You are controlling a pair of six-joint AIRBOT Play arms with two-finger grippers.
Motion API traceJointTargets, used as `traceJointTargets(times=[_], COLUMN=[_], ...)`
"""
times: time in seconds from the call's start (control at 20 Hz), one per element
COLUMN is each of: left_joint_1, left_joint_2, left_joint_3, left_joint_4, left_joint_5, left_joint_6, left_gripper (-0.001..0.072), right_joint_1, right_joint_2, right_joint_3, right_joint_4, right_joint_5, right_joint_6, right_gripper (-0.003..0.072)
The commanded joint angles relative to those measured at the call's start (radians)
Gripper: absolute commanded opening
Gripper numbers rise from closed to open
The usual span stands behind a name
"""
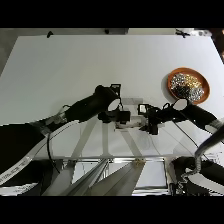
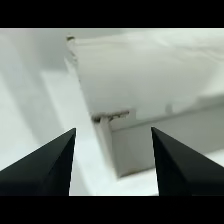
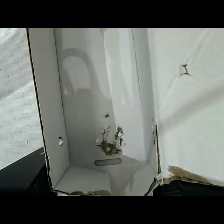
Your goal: Fold the box and place the chain.
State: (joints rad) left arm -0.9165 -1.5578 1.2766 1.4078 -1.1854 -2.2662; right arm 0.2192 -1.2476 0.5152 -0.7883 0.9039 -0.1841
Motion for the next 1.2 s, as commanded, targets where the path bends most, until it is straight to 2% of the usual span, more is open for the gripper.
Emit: traceJointTargets(times=[0.0,0.05,0.15,0.2,0.25,0.3,0.5,0.65,0.75,1.0,1.15], left_joint_1=[0.050,0.071,0.118,0.143,0.168,0.195,0.245,0.244,0.251,0.275,0.274], left_joint_2=[0.109,0.158,0.254,0.297,0.335,0.372,0.446,0.425,0.375,0.200,0.137], left_joint_3=[0.000,-0.006,-0.034,-0.053,-0.078,-0.116,-0.323,-0.484,-0.545,-0.552,-0.552], left_joint_4=[0.034,0.064,0.093,0.087,0.066,0.023,-0.180,-0.386,-0.529,-0.728,-0.815], left_joint_5=[-0.019,-0.018,0.002,0.006,0.009,0.006,0.062,0.185,0.284,0.373,0.404], left_joint_6=[0.236,0.297,0.440,0.531,0.641,0.792,1.395,1.908,2.079,2.332,2.360], left_gripper=[0.0520,0.0523,0.0598,0.0643,0.0652,0.0704,0.0701,0.0706,0.0710,0.0713,0.0713], right_joint_1=[0.000,0.000,0.000,0.000,0.000,0.000,0.000,0.000,0.000,0.000,0.000], right_joint_2=[0.001,0.001,0.001,0.001,0.001,0.001,0.001,0.001,0.001,0.001,0.001], right_joint_3=[0.000,0.000,0.000,0.000,0.000,0.000,0.000,0.000,0.000,0.000,0.000], right_joint_4=[0.000,0.000,0.000,0.000,0.000,0.000,0.000,0.000,0.000,0.000,0.000], right_joint_5=[0.000,0.000,0.000,0.000,0.000,0.000,0.000,0.000,0.000,0.000,0.000], right_joint_6=[-0.001,-0.001,-0.001,-0.001,-0.001,-0.001,-0.001,-0.001,-0.001,-0.001,-0.001], right_gripper=[0.0457,0.0457,0.0457,0.0457,0.0457,0.0457,0.0457,0.0457,0.0457,0.0457,0.0457])
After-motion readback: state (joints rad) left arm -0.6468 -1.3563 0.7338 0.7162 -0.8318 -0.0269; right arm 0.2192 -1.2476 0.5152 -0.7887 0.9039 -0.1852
